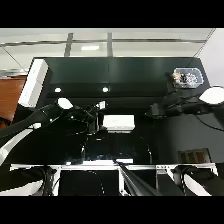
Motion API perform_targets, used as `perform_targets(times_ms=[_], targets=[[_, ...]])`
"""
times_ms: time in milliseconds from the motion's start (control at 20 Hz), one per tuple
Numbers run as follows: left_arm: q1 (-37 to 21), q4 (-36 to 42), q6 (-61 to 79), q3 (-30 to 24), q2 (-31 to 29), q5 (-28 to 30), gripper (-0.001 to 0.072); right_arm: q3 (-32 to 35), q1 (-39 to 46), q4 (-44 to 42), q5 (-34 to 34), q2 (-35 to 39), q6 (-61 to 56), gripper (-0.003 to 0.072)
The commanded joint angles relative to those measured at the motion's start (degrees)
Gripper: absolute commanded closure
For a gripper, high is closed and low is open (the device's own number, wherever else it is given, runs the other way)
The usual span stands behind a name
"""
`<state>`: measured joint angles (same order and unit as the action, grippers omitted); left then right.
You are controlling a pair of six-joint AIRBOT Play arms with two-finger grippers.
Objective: Fold the box and place the chain.
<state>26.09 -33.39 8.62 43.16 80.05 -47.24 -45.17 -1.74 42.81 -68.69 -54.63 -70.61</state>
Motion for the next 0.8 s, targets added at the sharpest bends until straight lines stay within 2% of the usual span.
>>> perform_targets(times_ms=[0, 150, 300, 450, 650, 750], targets=[[0.02, -2.6, 0.13, 0.09, -0.96, -1.09, -0.0006, -0.42, 9.92, 2.05, -4.9, 5.88, -0.81, 0.0674], [0.02, -2.23, 0.11, 1.42, -3.72, -7.06, -0.0007, -0.39, 15.37, 2.36, -7.69, 7.37, -0.79, 0.0674], [0.09, 1.81, -1.88, 3.8, -6.03, -10.4, -0.0007, -0.39, 16.26, 4.07, -7.21, 7.37, -0.79, 0.0674], [2.95, 3.28, -7.8, 7.67, -3.96, -7.89, -0.0006, -0.39, 16.26, 4.33, -7.1, 7.37, -0.74, 0.0673], [8.98, 3.17, -13.62, 12.2, 2.21, 0.02, -0.0004, -0.39, 16.26, 4.39, -6.69, 7.37, -0.7, 0.0674], [10.34, 2.29, -18.23, 13.49, 4.52, 0.24, -0.0003, -0.39, 16.26, 4.39, -6.64, 7.37, -0.15, 0.0673]])
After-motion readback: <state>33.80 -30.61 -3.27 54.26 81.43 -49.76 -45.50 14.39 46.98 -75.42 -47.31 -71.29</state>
